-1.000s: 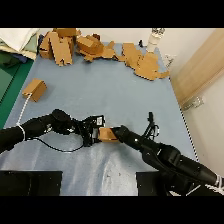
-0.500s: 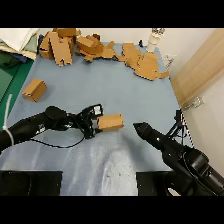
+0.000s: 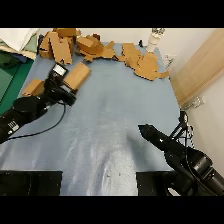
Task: Fold the box.
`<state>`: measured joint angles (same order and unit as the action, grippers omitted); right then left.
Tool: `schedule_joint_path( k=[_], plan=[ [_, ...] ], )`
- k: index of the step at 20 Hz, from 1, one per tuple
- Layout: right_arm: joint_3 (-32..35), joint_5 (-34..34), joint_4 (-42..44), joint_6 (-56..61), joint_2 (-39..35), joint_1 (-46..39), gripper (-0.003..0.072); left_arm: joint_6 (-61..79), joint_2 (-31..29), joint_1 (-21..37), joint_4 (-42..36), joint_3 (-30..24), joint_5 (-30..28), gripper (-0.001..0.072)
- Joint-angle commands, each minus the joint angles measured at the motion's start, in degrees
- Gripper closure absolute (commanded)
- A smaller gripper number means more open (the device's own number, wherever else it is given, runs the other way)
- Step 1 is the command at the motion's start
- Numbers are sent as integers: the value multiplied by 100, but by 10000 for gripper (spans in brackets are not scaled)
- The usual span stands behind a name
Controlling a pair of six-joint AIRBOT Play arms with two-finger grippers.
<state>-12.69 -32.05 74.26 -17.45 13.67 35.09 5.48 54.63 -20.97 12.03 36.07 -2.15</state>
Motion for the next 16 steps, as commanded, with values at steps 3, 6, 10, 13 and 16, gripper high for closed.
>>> schedule_joint_path(
  k=[3,6,10,13,16],
  plan=[
    [4,-57,-249,7,-7,-2,684,-111,354,1899,-179,337,553,296],
    [4,-61,-254,13,-4,-2,683,-299,1067,2483,-175,1143,1040,296],
    [4,-151,-391,258,-4,-2,683,-691,2361,2573,-153,2623,1078,296],
    [4,-380,-601,450,-4,-2,683,-1010,3230,2610,-151,3397,1073,297],
    [4,-535,-638,463,-4,-2,684,-1012,3794,2758,-111,3692,1082,297]
  ],
)
